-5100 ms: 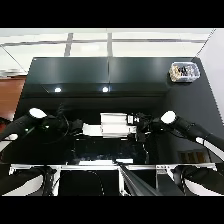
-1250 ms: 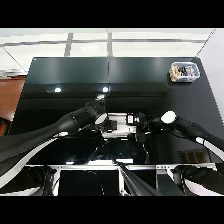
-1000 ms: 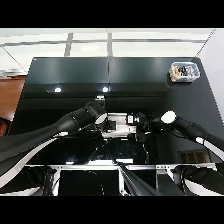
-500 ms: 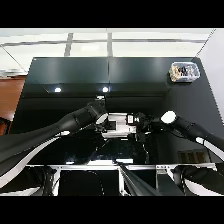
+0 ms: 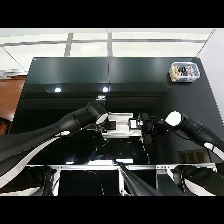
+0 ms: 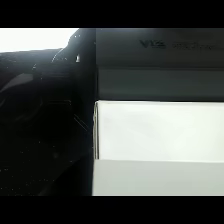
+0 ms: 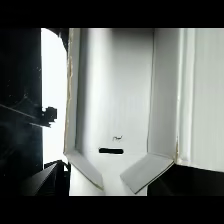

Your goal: Fold the box and place the chain.

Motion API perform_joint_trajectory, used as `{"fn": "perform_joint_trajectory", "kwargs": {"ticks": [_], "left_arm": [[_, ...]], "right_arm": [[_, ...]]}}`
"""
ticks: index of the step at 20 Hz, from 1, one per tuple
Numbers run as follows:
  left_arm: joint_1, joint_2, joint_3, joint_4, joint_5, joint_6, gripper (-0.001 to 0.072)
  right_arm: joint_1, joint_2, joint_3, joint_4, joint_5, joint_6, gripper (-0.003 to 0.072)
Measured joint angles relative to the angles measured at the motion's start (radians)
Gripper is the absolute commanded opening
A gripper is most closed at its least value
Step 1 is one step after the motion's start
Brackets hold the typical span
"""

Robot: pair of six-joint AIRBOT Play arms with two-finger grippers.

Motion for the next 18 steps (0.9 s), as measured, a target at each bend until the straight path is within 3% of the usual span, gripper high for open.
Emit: {"fn": "perform_joint_trajectory", "kwargs": {"ticks": [1,6,10,11,15,16,17,18], "left_arm": [[0.000,0.000,0.000,0.000,0.000,0.000,0.0028],[0.000,0.000,0.000,-0.002,-0.001,-0.001,0.0027],[0.000,0.000,0.000,-0.004,-0.003,-0.002,0.0027],[0.000,0.000,0.000,-0.004,-0.003,-0.002,0.0027],[0.000,0.000,0.000,-0.004,-0.005,-0.004,0.0027],[0.000,0.000,0.000,-0.005,-0.005,-0.004,0.0027],[0.000,0.000,0.000,-0.005,-0.004,-0.004,0.0027],[0.000,0.000,0.000,-0.005,-0.004,-0.004,0.0027]], "right_arm": [[0.000,0.005,0.000,-0.008,-0.001,0.003,0.0228],[0.001,0.014,0.000,0.006,-0.005,0.012,0.0230],[0.001,-0.013,0.000,0.154,-0.018,0.013,0.0232],[0.001,-0.024,0.000,0.193,-0.023,0.013,0.0284],[0.001,-0.051,0.000,0.274,-0.033,0.016,0.0279],[0.001,-0.053,0.000,0.280,-0.031,0.016,0.0307],[0.001,-0.055,0.000,0.288,-0.028,0.016,0.0505],[0.001,-0.056,0.000,0.294,-0.024,0.016,0.0489]]}}
